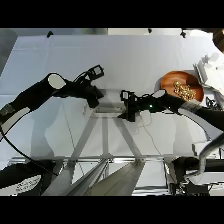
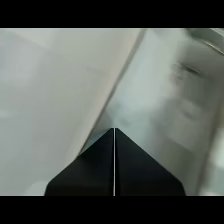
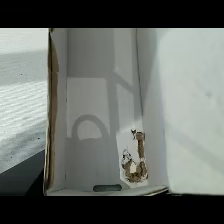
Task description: Fold the box and place the chain.
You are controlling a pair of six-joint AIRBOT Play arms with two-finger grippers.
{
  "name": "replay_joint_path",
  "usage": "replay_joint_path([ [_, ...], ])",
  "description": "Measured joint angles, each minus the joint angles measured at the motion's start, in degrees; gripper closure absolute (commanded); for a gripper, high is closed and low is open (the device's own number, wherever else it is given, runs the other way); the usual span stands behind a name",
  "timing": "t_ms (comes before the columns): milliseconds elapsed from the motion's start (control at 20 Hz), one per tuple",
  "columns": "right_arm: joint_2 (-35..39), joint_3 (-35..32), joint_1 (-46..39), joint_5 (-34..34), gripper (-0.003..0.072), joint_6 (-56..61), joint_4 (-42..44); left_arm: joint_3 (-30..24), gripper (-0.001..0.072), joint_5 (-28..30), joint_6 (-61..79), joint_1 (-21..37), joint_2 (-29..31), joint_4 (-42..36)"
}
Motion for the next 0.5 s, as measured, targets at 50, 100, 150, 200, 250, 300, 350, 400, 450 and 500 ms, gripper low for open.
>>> replay_joint_path([
  [50,0.00,0.00,0.00,0.00,0.0306,0.00,0.00,0.00,0.0703,2.49,-0.20,-0.07,-0.46,-0.11],
  [100,0.00,0.00,0.00,-0.02,0.0306,0.02,0.02,0.00,0.0703,4.15,-0.39,-0.09,-1.05,-0.26],
  [150,0.00,0.00,0.00,-0.04,0.0306,0.00,0.02,0.00,0.0703,5.60,-0.55,-0.11,-1.88,-0.31],
  [200,0.00,0.00,0.00,-0.04,0.0306,0.00,0.04,0.00,0.0703,6.47,-0.70,-0.11,-2.78,-0.35],
  [250,0.00,0.00,0.00,-0.04,0.0306,0.00,0.02,0.00,0.0703,7.04,-0.74,-0.11,-3.85,-0.42],
  [300,0.00,0.00,0.00,-0.02,0.0306,0.00,0.02,0.00,0.0703,7.39,-0.83,-0.11,-4.81,-0.44],
  [350,0.00,0.00,0.00,0.02,0.0306,0.02,0.02,0.00,0.0703,7.76,-0.92,-0.11,-5.75,-0.46],
  [400,0.00,0.00,0.00,0.02,0.0306,0.02,0.04,0.00,0.0704,7.89,-0.92,-0.07,-6.43,-0.48],
  [450,0.00,0.00,0.00,0.04,0.0306,0.02,0.04,0.00,0.0704,8.04,-0.92,0.11,-6.86,-0.50],
  [500,0.00,0.00,0.00,0.04,0.0306,0.02,0.07,0.00,0.0704,8.04,-0.94,0.35,-7.06,-0.50],
])
